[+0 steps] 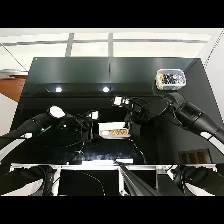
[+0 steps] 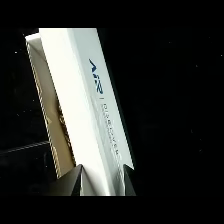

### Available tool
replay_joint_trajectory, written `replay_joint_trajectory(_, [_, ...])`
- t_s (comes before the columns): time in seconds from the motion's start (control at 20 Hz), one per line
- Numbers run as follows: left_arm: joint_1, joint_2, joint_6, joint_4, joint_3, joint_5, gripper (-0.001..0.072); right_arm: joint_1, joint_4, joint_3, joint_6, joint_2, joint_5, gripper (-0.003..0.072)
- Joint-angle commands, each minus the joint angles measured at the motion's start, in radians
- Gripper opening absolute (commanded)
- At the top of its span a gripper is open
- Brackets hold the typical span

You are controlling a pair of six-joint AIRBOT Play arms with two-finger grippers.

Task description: Fold the box and place the chain.

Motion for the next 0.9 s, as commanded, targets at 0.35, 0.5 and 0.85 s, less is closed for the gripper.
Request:
replay_joint_trajectory(0.35, [0.000, -0.001, 0.001, 0.001, 0.000, 0.000, 0.0392, 0.029, 0.001, 0.000, 0.005, 0.000, 0.014, 0.0315])
replay_joint_trajectory(0.5, [0.000, -0.001, 0.001, 0.001, 0.000, 0.000, 0.0392, 0.029, 0.000, 0.000, 0.005, 0.000, 0.009, 0.0296])
replay_joint_trajectory(0.85, [0.000, -0.001, 0.001, 0.001, 0.000, 0.000, 0.0392, 0.028, 0.000, 0.000, 0.019, 0.001, -0.048, 0.0203])
